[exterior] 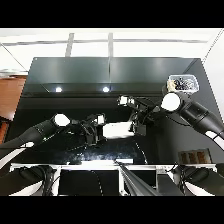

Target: Fold the box and place the chain.

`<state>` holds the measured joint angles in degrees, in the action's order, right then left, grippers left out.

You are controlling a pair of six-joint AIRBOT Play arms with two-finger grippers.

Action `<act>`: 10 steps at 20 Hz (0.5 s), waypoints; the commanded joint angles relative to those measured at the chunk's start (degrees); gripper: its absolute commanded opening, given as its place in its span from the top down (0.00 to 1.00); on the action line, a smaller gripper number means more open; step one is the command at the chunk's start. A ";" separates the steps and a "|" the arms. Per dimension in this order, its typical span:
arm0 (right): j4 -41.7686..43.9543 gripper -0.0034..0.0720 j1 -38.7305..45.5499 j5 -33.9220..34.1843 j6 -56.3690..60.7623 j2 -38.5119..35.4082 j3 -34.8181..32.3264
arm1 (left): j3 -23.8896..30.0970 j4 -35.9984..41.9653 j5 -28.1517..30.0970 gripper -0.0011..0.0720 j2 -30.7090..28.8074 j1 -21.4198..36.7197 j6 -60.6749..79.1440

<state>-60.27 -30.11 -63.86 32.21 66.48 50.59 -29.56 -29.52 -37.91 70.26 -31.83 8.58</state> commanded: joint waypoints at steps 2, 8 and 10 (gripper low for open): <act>0.00 0.46 -0.02 -0.02 1.70 0.96 -0.02 | -0.02 0.00 0.00 0.53 0.04 -0.04 0.02; 0.02 0.47 -0.02 -0.07 1.70 1.60 -0.02 | -0.02 0.00 0.00 0.53 0.04 -0.04 0.02; 0.04 0.47 -0.02 -0.24 1.68 1.60 -0.02 | -0.02 0.00 0.02 0.53 0.04 -0.04 0.02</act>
<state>-60.27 -30.11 -63.92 33.87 67.94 50.59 -29.56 -29.52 -37.91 70.26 -31.83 8.60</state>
